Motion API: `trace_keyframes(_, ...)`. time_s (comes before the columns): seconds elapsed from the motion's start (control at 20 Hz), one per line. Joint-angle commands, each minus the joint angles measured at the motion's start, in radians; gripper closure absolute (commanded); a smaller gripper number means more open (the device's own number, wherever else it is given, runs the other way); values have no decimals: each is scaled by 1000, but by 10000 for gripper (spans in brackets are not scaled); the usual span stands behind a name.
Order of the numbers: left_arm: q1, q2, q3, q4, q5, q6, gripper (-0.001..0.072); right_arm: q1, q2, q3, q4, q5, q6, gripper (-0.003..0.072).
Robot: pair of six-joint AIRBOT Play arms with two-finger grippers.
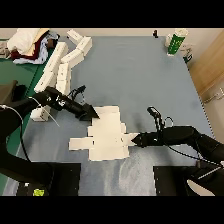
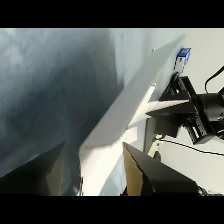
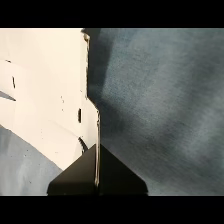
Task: Fold the box.
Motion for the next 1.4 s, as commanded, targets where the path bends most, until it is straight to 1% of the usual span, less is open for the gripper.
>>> trace_keyframes(0.0, -41, -69, 101, -16, -47, 39, 308, 2, 1, 0, -5, -10, 1, 688)
trace_keyframes(0.15, -54, -96, 115, 11, -169, 49, 306, 2, 1, 0, -11, -8, 1, 688)
trace_keyframes(0.3, -53, -97, 114, 78, -190, 46, 308, 2, -5, 0, -15, -6, 1, 688)
trace_keyframes(0.35, -53, -97, 115, 79, -187, 54, 331, 2, -8, 0, -15, -6, 1, 688)
trace_keyframes(0.4, -54, -97, 115, 79, -182, 70, 434, 2, -11, -1, -15, -6, 1, 688)
trace_keyframes(0.45, -54, -97, 115, 76, -176, 84, 471, 2, -11, 0, -15, -6, 1, 688)
trace_keyframes(0.65, -73, -100, 115, 63, -143, 108, 472, 2, -11, 0, -15, -7, 2, 688)
trace_keyframes(0.75, -85, -112, 115, 64, -147, 117, 473, 2, -11, 0, -15, -6, 2, 688)
trace_keyframes(0.8, -92, -118, 115, 64, -147, 122, 497, 2, -11, 0, -15, -7, 2, 688)
trace_keyframes(0.85, -95, -122, 115, 63, -147, 136, 694, 2, -11, 0, -15, -8, 2, 688)
trace_keyframes(1.1, -95, -124, 115, 63, -146, 176, 693, 2, -11, 0, -15, -6, 2, 686)
trace_keyframes(1.15, -96, -124, 115, 58, -147, 175, 693, 1, -11, 0, -15, -5, 2, 674)
trace_keyframes(1.2, -96, -124, 115, 52, -156, 175, 693, -3, -11, 0, -18, -5, 2, 612)
trace_keyframes(1.25, -96, -124, 115, 45, -168, 175, 693, -3, -11, 2, -32, -1, 2, 492)
trace_keyframes(1.3, -97, -124, 116, 34, -174, 180, 693, -3, -10, 10, -78, 3, 2, 433)
trace_keyframes(1.35, -97, -123, 121, 23, -193, 212, 694, -3, -9, 26, -151, 6, 4, 433)
